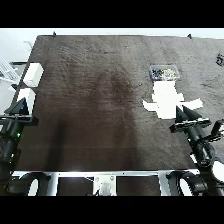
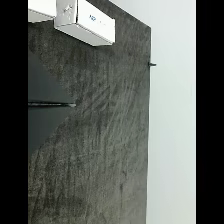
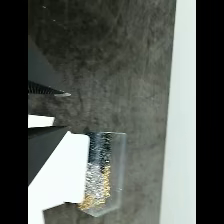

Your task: Fold the box and place the chain.

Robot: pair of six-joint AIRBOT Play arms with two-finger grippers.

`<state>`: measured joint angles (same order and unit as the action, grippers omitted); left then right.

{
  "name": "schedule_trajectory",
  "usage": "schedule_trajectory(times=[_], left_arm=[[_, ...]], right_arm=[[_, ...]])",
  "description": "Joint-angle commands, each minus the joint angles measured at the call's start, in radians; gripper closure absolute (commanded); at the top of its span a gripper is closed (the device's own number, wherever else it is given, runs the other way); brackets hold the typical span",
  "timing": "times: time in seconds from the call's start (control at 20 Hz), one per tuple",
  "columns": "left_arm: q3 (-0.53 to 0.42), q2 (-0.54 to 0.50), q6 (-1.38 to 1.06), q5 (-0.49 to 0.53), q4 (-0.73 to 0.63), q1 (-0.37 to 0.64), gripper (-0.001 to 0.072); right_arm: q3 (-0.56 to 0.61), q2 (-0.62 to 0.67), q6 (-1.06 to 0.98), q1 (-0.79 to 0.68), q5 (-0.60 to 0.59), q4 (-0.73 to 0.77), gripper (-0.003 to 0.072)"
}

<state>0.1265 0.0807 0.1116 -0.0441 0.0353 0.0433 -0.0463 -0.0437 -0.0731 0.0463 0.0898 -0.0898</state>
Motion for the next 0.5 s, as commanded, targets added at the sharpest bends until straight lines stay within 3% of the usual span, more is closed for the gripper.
schedule_trajectory(times=[0.0, 0.25, 0.45], left_arm=[[0.000, -0.001, 0.000, 0.000, 0.000, 0.001, 0.0686], [0.000, -0.001, 0.000, 0.000, 0.000, 0.001, 0.0686], [0.000, -0.001, 0.000, 0.000, 0.000, 0.001, 0.0686]], right_arm=[[-0.114, -0.046, 0.077, 0.000, -0.044, -0.001, 0.0384], [-0.374, -0.415, 0.137, -0.081, -0.060, 0.000, 0.0364], [-0.608, -0.798, 0.027, -0.322, 0.285, -0.119, 0.0365]])
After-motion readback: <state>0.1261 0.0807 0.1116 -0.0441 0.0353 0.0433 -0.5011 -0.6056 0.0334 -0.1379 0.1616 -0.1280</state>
